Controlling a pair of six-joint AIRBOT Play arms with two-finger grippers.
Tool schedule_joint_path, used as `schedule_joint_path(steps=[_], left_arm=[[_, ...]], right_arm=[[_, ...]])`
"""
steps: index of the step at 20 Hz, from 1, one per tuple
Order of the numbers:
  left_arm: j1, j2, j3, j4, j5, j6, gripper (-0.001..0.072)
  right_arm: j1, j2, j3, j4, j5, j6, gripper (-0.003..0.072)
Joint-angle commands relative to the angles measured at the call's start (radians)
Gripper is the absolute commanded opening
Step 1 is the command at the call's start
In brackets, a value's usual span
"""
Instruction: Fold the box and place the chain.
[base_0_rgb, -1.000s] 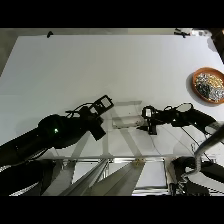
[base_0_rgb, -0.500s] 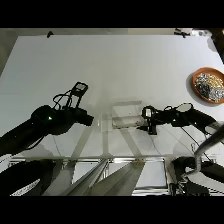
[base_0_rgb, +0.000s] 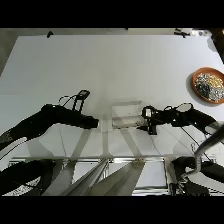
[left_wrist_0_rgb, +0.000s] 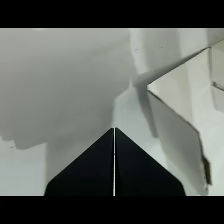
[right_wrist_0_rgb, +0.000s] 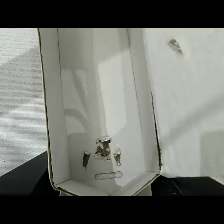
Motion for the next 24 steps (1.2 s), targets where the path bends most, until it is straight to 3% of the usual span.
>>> schedule_joint_path(steps=[1, 8, 15, 24], left_arm=[[0.004, -0.02, -0.001, -0.128, -0.021, 0.082, 0.0003], [-0.008, -0.046, 0.0, -0.148, -0.015, 0.087, 0.0004], [-0.077, -0.063, 0.0, -0.171, -0.084, 0.084, 0.0006], [-0.079, 0.047, 0.001, -0.206, -0.173, 0.161, 0.0006]], right_arm=[[0.0, 0.001, 0.0, 0.0, 0.0, 0.0, 0.0358], [0.0, 0.001, 0.0, 0.0, 0.0, 0.0, 0.0358], [0.0, 0.001, 0.0, 0.0, 0.0, 0.0, 0.0358], [0.0, 0.001, 0.0, 0.0, 0.0, 0.0, 0.0358]])
